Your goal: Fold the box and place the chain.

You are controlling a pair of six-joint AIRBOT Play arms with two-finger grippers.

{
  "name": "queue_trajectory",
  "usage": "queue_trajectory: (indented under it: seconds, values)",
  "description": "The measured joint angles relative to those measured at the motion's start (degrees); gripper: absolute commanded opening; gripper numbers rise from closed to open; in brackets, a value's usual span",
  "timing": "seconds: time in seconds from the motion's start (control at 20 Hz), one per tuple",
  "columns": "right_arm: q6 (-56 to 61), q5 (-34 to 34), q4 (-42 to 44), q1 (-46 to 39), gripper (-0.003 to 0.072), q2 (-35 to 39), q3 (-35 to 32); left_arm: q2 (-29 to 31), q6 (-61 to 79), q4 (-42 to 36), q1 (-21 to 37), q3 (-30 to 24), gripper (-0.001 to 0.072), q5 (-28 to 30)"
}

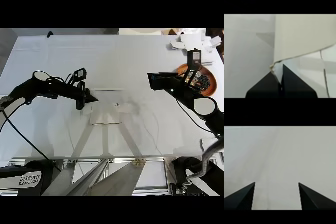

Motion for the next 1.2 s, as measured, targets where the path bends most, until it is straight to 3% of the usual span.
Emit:
queue_trajectory:
  seconds: [0.45,1.2]
  values:
    - [-0.07,0.59,-0.02,-0.48,0.0597,0.09,0.0,-5.46,7.8,-1.55,-4.39,0.0,0.0003,3.67]
    - [-0.04,2.86,-0.02,-0.48,0.0596,0.09,0.0,-8.74,13.81,-7.08,-4.92,0.0,0.0003,6.91]
